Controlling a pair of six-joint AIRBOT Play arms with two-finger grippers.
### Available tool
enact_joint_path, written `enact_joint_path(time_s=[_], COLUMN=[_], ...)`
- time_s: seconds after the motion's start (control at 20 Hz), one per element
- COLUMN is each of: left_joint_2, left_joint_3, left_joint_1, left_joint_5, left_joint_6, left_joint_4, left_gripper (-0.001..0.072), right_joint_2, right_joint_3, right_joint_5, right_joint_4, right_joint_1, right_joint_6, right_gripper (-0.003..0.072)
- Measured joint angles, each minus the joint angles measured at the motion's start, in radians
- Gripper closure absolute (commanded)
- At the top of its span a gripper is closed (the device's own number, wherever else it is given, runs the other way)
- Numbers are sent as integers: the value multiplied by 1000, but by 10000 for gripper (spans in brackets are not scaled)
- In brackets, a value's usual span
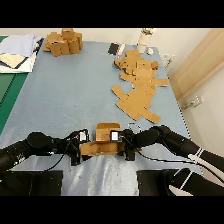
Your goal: Fold the box.
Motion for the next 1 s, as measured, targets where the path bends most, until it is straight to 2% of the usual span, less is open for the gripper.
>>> enact_joint_path(time_s=[0.05,0.1,0.15,0.35,0.4,0.45,0.75,1.0], left_joint_2=[-7,-13,-18,-27,-28,-29,-32,-74], left_joint_3=[1,2,3,8,9,10,16,25], left_joint_1=[-10,-15,-21,-29,-31,-31,-61,-83], left_joint_5=[16,27,39,53,55,54,58,67], left_joint_6=[6,12,19,31,33,35,79,134], left_joint_4=[-16,-27,-36,-57,-61,-66,-128,-190], left_gripper=[148,320,365,371,532,565,565,564], right_joint_2=[0,0,0,0,0,0,0,0], right_joint_3=[0,0,0,0,0,0,0,0], right_joint_5=[0,0,0,0,0,0,0,0], right_joint_4=[0,0,0,0,0,0,0,0], right_joint_1=[0,0,0,0,0,0,0,0], right_joint_6=[0,0,0,0,0,0,0,0], right_gripper=[148,148,148,148,148,147,147,148])
